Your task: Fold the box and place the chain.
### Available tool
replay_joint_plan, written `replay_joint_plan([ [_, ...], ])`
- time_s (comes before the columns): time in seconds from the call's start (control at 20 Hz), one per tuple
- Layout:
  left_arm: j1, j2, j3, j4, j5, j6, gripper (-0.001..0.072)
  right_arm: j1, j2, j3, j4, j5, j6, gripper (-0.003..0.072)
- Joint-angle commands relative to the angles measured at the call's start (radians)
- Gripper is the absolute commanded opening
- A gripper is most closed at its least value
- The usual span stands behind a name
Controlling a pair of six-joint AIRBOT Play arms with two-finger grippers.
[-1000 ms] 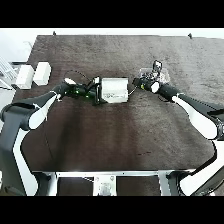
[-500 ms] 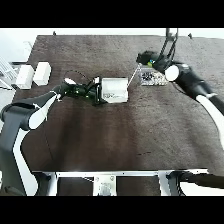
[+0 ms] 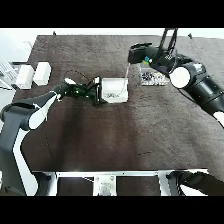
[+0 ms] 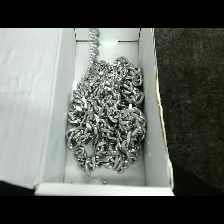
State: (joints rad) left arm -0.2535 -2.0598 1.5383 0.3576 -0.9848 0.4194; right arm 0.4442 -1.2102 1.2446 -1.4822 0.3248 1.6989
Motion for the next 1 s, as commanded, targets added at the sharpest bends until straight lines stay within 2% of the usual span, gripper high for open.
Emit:
replay_joint_plan([
  [0.0,0.000,0.000,0.000,0.000,0.000,0.000,0.0279,0.066,0.001,-0.040,-0.002,0.006,0.000,0.0001],
  [0.25,0.000,0.000,0.000,0.000,0.000,0.000,0.0279,0.105,-0.082,-0.081,0.008,0.003,0.003,0.0001],
  [0.65,0.000,0.000,0.000,0.000,0.000,0.000,0.0278,0.115,-0.386,-0.084,0.008,-0.028,0.002,0.0004],
  [0.75,0.000,0.000,0.000,0.000,0.000,0.000,0.0279,0.110,-0.422,-0.084,0.004,-0.028,0.002,0.0007],
  [0.8,0.001,0.000,0.000,0.000,0.000,0.000,0.0279,0.106,-0.421,-0.082,0.004,-0.029,0.002,0.0107],
  [0.85,0.001,0.000,0.000,0.000,0.000,0.000,0.0278,0.100,-0.410,-0.077,0.004,-0.028,0.002,0.0308],
  [0.9,0.000,0.000,0.000,0.000,0.000,0.000,0.0279,0.090,-0.393,-0.069,0.004,-0.028,0.002,0.0410],
  [0.95,0.000,0.000,0.000,0.000,-0.001,0.000,0.0279,0.081,-0.363,-0.064,0.004,-0.028,-0.001,0.0417],
])
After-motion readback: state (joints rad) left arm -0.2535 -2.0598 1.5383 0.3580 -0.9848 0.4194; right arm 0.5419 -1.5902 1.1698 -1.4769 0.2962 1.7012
